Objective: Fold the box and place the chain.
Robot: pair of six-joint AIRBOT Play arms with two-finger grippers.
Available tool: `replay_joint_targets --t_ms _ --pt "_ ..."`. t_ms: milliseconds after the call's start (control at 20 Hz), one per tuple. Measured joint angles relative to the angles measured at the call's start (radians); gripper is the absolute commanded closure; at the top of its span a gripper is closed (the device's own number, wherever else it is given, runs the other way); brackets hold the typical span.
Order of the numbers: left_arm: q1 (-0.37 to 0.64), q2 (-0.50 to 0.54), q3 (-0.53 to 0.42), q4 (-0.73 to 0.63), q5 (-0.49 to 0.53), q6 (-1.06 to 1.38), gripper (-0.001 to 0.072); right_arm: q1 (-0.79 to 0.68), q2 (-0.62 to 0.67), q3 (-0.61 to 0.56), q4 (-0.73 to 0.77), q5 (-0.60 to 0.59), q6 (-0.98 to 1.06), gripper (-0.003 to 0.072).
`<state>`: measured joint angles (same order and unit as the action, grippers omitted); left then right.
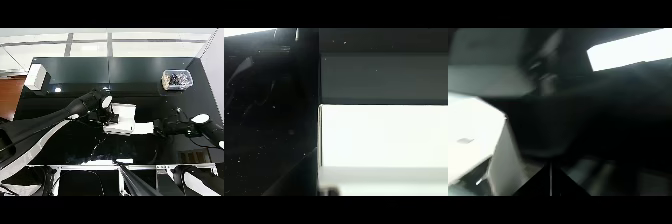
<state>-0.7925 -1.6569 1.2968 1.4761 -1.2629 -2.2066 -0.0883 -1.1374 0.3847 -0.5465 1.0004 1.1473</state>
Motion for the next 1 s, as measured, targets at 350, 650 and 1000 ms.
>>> replay_joint_targets --t_ms 350,650,1000 --pt "0.0 0.0 0.0 0.0 0.002 0.0 0.0683 0.113 -0.049 0.074 0.185 0.033 -0.138 0.0152" --pt "0.0 0.0 0.0 0.0 0.003 0.0 0.0683 0.224 -0.055 0.169 0.146 0.02 -0.068 0.0273" --pt "0.0 0.0 0.0 0.0 0.002 0.0 0.0683 0.385 -0.056 0.286 -0.138 -0.044 0.217 0.0382"
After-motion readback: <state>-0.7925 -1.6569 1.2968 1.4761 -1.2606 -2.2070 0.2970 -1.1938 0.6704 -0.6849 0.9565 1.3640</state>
